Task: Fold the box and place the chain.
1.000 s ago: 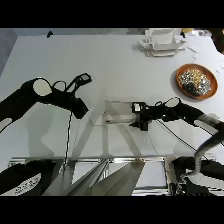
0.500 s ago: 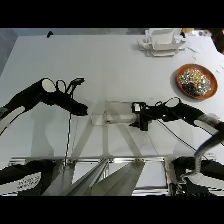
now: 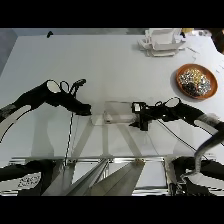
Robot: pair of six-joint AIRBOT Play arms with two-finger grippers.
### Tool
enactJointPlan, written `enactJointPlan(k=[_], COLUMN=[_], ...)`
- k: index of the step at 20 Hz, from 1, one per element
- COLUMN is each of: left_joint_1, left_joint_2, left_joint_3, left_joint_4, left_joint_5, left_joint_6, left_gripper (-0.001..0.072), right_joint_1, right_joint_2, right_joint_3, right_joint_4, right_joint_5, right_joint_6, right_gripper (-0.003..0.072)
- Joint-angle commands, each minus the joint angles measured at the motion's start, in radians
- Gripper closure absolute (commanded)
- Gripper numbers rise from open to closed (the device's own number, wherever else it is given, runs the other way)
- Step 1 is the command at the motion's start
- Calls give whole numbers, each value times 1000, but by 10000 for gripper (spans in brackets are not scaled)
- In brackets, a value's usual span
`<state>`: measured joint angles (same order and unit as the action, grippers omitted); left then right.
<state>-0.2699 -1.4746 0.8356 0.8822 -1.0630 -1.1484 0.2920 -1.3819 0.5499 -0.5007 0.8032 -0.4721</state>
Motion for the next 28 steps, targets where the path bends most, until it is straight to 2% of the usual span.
enactJointPlan(k=[1, 13, 20, 21, 23, 28], left_joint_1=[-7, -31, -43, -44, -50, -57], left_joint_2=[-35, -42, 34, 37, 37, 38], left_joint_3=[0, 0, 0, 0, 0, 0], left_joint_4=[-34, -93, -135, -145, -183, -195], left_joint_5=[12, -35, -55, -71, -98, -102], left_joint_6=[0, 53, 76, 102, 143, 143], left_gripper=[706, 703, 699, 680, 545, 545], right_joint_1=[1, 1, 1, 1, 1, 1], right_joint_2=[0, 0, 0, 0, 0, 0], right_joint_3=[1, 1, 1, 1, 1, 1], right_joint_4=[0, 0, 0, 0, 0, 0], right_joint_5=[0, 0, 0, 0, 0, 0], right_joint_6=[0, 0, 0, 0, 0, 0], right_gripper=[288, 288, 288, 288, 288, 288])
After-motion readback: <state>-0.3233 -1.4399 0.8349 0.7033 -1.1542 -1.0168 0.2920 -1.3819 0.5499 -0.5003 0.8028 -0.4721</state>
